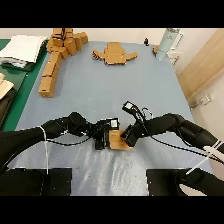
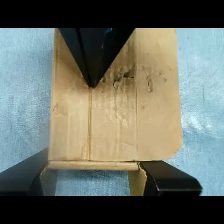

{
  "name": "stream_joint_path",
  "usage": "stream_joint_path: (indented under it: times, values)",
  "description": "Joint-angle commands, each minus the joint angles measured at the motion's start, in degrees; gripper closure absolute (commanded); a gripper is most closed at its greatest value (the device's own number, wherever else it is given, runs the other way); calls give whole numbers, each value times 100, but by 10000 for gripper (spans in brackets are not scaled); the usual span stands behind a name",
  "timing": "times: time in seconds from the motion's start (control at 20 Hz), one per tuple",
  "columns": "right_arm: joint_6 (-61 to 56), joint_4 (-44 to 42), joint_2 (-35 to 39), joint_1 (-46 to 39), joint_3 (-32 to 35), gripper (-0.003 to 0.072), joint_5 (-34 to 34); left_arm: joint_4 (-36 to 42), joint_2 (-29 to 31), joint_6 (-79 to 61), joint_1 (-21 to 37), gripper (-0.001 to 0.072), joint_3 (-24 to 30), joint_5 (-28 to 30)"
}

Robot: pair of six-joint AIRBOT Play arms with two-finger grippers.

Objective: Fold the box.

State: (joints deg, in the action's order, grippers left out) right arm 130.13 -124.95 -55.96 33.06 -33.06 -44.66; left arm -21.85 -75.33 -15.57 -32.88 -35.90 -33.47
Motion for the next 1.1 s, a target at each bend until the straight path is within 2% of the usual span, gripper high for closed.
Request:
stream_joint_path:
  times: [0.0,0.3,0.45,0.5,0.55,0.6,0.65,0.85,0.9,0.95,1.05]
  values:
    - [-13,608,236,551,66,682,345,0,-2,0,4,186,0,-2]
    - [-24,1635,990,1602,472,681,1141,0,-2,-2,4,187,0,-2]
    - [-22,2173,1102,1705,605,679,1307,0,-2,-2,4,187,0,-2]
    - [-20,2420,1102,1705,605,658,1309,-2,-2,-2,4,187,0,-2]
    - [-20,2634,1102,1705,605,554,1309,0,-2,-2,4,186,0,-2]
    - [-20,2791,1104,1705,605,382,1307,-2,-2,-2,4,187,0,-2]
    - [-20,2900,1102,1705,605,293,1300,0,-2,-2,4,187,0,-2]
    - [4,2850,1102,1707,605,259,1266,-2,-2,-2,4,187,0,-2]
    - [4,2846,1102,1707,605,161,1263,0,-2,-2,4,187,0,-2]
    - [7,2846,1099,1707,605,98,1257,0,-2,0,4,187,0,-2]
    - [118,2848,1099,1749,605,98,1207,-2,-2,0,4,187,0,-2]
